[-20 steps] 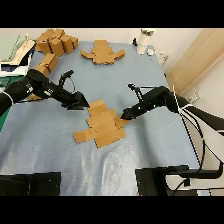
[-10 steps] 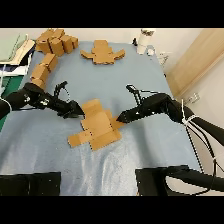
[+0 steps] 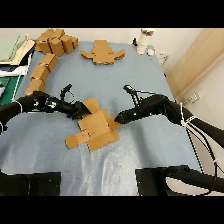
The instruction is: Fold the box.
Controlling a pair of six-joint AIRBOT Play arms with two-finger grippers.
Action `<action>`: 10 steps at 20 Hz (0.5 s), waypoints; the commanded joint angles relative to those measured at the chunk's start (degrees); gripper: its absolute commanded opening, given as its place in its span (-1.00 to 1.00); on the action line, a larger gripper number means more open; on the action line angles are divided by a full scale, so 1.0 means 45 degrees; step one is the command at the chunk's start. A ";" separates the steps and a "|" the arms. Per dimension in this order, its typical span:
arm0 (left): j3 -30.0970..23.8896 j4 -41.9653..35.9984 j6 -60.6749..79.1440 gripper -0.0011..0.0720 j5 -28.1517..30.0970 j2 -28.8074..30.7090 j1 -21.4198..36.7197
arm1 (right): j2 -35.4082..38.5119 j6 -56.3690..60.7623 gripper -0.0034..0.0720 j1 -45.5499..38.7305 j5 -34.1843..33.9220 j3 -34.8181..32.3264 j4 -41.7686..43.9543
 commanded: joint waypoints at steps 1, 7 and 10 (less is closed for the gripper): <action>0.0005 -0.0733 0.1166 0.14 -0.0661 -0.0194 -0.0117 | 0.0015 0.0058 -0.90 0.0034 0.0068 -0.0010 -0.0015; 0.0005 -0.0588 0.1467 -0.45 -0.1899 -0.0199 0.0194 | 0.0010 0.0058 -0.90 0.0034 0.0248 -0.0010 -0.0185; 0.0005 -0.0597 0.1515 -0.52 -0.1889 -0.0194 0.0282 | 0.0010 0.0053 -0.90 0.0034 0.0257 -0.0010 -0.0189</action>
